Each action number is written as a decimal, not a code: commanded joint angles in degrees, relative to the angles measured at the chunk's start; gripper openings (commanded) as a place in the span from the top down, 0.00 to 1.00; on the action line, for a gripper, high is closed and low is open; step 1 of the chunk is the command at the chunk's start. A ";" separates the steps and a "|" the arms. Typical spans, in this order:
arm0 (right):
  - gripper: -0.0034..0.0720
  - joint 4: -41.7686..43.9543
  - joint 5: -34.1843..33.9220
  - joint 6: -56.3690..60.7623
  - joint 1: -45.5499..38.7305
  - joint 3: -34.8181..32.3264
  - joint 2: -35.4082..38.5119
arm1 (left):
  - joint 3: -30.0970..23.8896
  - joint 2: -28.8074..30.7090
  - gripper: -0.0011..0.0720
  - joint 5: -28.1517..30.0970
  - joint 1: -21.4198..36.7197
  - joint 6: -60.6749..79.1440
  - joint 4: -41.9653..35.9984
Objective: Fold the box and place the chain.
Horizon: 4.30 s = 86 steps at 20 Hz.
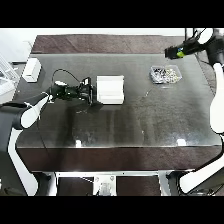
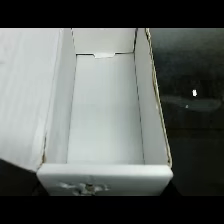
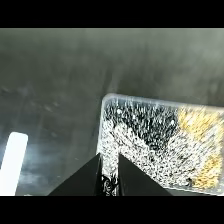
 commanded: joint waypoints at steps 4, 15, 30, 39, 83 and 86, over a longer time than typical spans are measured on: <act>0.95 -1.22 2.67 -0.57 7.08 0.09 13.68 | -0.02 0.00 0.67 0.31 0.02 0.00 0.00; 0.95 -1.68 2.43 -3.39 29.40 -0.61 23.58 | -0.02 0.00 0.67 0.33 0.02 0.00 0.00; 0.95 -4.04 -7.34 -3.56 34.16 -0.90 19.74 | -0.02 0.00 0.67 0.26 0.02 0.00 0.00; 0.95 -4.17 -13.92 -7.93 34.16 -0.46 20.26 | -0.02 0.00 0.67 0.28 0.02 0.00 0.00; 0.52 7.87 -10.91 -3.08 32.37 -23.65 4.50 | -0.02 0.00 0.67 0.22 0.02 -0.02 -0.02; 0.27 8.09 -9.97 -2.97 30.34 -23.63 6.29 | -0.02 0.00 0.67 0.24 0.02 -0.02 -0.02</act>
